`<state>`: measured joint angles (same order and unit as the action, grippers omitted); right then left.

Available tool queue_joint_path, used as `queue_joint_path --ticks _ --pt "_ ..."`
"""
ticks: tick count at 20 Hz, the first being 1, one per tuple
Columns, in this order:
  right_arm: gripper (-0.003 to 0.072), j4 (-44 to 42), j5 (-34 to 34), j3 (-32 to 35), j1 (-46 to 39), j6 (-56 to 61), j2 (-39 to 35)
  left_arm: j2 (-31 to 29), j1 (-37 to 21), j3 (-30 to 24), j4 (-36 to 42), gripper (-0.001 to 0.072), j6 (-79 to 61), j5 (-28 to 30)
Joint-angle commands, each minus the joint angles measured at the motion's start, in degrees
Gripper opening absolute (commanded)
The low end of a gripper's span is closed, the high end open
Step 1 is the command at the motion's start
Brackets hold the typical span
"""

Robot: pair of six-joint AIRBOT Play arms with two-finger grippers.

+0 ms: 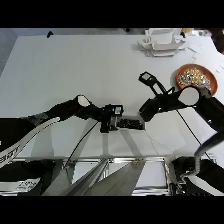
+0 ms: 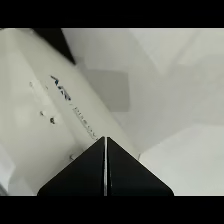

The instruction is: Fold the box and place the chain.

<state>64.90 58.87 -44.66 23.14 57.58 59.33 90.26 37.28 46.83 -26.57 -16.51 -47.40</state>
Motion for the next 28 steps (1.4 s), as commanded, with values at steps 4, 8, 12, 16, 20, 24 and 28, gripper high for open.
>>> queue_joint_path --ticks 4,8,12,16,20,24,28 --pt "0.0061 3.9 3.5 0.0 4.8 -3.0 -3.1 0.0 0.0 0.0 0.0 0.0148 0.0 0.0" --pt "0.0133 3.8 5.9 0.0 6.9 -6.5 -4.7 0.0 0.0 0.0 0.0 0.0148 0.0 0.0" --pt "0.0204 3.8 6.3 0.3 7.1 -7.2 -4.7 0.0 0.0 0.0 0.0 0.0148 0.0 0.0" --pt "0.028 3.7 6.3 0.3 7.1 -11.9 -4.6 0.0 0.0 0.0 0.0 0.0148 0.0 0.0" --pt "0.0282 3.7 3.6 2.1 7.1 -15.0 -4.5 0.0 0.0 0.0 0.0 0.0148 0.0 0.0" --pt "0.0282 3.7 0.6 2.9 7.1 -15.7 -4.5 0.0 0.0 0.0 0.0 0.0148 0.0 0.0" --pt "0.0177 3.9 0.3 2.9 7.1 -16.1 -4.5 0.0 0.0 0.0 0.0 0.0148 0.0 0.0"
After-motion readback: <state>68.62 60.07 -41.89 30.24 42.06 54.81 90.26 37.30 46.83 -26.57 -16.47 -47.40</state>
